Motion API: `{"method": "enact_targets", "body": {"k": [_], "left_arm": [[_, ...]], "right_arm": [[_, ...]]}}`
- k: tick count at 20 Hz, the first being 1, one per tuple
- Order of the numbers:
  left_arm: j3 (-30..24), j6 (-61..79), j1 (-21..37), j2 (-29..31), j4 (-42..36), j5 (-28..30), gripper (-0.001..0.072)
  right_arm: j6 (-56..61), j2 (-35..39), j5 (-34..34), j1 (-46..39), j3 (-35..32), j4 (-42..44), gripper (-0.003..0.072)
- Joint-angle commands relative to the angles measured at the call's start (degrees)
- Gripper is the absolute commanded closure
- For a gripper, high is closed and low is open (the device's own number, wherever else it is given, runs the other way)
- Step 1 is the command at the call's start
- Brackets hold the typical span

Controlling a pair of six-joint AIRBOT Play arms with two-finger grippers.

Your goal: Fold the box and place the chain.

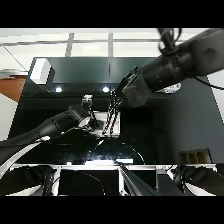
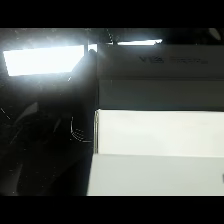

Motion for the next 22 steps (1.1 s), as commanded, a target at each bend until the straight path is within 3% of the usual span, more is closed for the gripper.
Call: {"method": "enact_targets", "body": {"k": [1,7,19,20,21,22], "left_arm": [[0.00,0.00,0.02,-0.02,0.02,0.11,0.0682],[0.00,0.00,0.02,-0.02,0.00,0.09,0.0682],[0.00,0.00,0.02,-0.02,-0.02,0.09,0.0682],[0.00,0.00,0.02,-0.02,-0.02,0.11,0.0682],[0.00,0.00,0.02,-0.02,0.00,0.11,0.0682],[0.00,0.00,0.02,-0.02,0.00,0.09,0.0682]], "right_arm": [[-0.63,-1.84,0.52,0.17,-3.78,-2.23,0.0666],[-0.68,-1.84,4.85,0.59,-14.69,0.15,0.0666],[-0.42,-6.58,6.54,1.97,-16.41,0.39,0.0661],[-0.39,-6.99,6.45,1.97,-16.87,0.42,0.0562],[-0.39,-7.08,6.43,1.97,-17.53,0.39,0.0318],[-0.42,-7.08,5.84,1.95,-17.68,-0.24,0.0251]]}}
